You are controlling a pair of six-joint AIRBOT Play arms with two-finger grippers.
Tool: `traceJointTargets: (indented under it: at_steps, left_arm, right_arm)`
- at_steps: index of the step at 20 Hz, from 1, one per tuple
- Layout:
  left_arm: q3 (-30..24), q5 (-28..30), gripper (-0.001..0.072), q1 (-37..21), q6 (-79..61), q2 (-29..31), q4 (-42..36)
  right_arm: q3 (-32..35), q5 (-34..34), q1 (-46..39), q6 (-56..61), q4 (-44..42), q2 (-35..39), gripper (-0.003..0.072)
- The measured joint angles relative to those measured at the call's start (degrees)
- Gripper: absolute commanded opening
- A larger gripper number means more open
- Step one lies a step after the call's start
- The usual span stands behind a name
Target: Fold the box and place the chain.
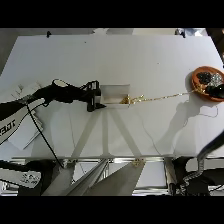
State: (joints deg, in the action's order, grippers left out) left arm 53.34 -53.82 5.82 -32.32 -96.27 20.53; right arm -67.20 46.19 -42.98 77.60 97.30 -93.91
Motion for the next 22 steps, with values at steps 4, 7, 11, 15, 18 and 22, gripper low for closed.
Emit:
traceJointTargets:
  at_steps: [4, 7, 11, 15, 18, 22]
  left_arm:
    - [0.0, 0.0, 0.0343, 0.0, 0.0, 0.0, 0.0]
    - [0.0, 0.0, 0.0343, 0.0, 0.0, 0.0, 0.0]
    - [0.0, 0.0, 0.0343, 0.0, 0.0, 0.0, 0.0]
    - [0.0, 0.0, 0.0343, 0.0, 0.0, 0.0, 0.0]
    - [0.0, 0.0, 0.0343, 0.0, 0.0, 0.0, 0.0]
    - [0.0, 0.0, 0.0343, 0.0, 0.0, 0.0, 0.0]
  right_arm:
    - [0.1, 1.8, 1.2, 0.0, 0.2, 1.2, 0.0010]
    - [0.0, 1.4, 3.7, -0.1, -0.3, 4.1, 0.0010]
    - [0.1, 4.5, 9.3, -0.1, -1.8, 9.2, 0.0010]
    - [0.0, 10.1, 17.9, -0.1, -3.5, 14.3, 0.0010]
    - [0.0, 14.6, 25.9, -0.1, -4.9, 16.3, 0.0010]
    - [0.0, 19.8, 37.9, 0.8, -6.1, 17.3, 0.0010]
